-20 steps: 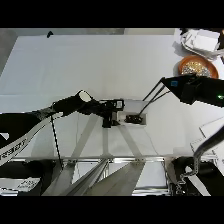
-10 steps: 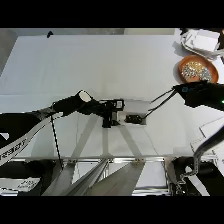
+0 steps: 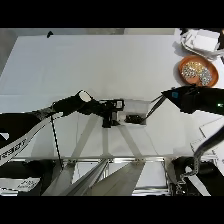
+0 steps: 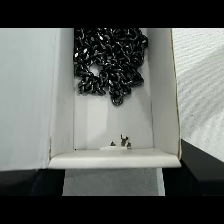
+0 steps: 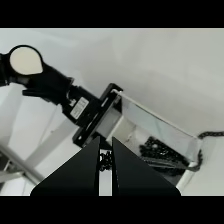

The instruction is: Fold the box and place the chain.

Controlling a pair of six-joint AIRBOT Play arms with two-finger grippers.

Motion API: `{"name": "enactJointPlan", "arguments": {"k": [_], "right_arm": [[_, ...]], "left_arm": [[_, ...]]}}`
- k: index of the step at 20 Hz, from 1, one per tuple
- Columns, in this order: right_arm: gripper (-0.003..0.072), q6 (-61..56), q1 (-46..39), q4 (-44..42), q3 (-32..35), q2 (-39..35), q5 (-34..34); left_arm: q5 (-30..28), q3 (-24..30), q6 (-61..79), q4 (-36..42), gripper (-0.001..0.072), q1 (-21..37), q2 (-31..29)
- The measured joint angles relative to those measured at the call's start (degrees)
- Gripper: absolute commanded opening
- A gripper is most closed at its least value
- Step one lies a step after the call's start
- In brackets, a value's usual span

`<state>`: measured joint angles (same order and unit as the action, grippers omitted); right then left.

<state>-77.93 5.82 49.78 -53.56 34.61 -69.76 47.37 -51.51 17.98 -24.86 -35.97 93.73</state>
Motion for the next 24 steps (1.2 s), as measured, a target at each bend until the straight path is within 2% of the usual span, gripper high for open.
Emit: {"name": "enactJointPlan", "arguments": {"k": [3,8,18,19,21,23,24], "right_arm": [[0.0017,1.3,2.2,-1.4,2.6,2.3,0.6],[0.0017,2.9,9.4,-2.1,7.4,9.6,7.0],[0.0021,2.9,18.6,0.8,10.3,24.6,14.6],[0.0036,2.9,18.9,1.0,10.9,25.6,15.5],[0.0122,2.9,19.2,1.2,11.9,27.1,17.7],[0.0128,2.9,19.4,1.3,12.4,28.0,19.5],[0.0183,2.9,19.4,1.4,12.6,28.2,20.2]], "left_arm": [[0.0,0.0,0.0,0.0,0.0271,0.0,0.0],[0.0,0.0,0.0,0.0,0.0271,0.0,0.0],[0.0,0.0,0.0,0.0,0.0271,0.0,0.0],[0.0,0.0,0.0,0.0,0.0271,0.0,0.0],[0.0,0.0,0.0,0.0,0.0271,0.0,0.0],[0.0,0.0,0.0,0.0,0.0271,0.0,0.0],[0.0,0.0,0.0,0.0,0.0271,0.0,0.0]]}}
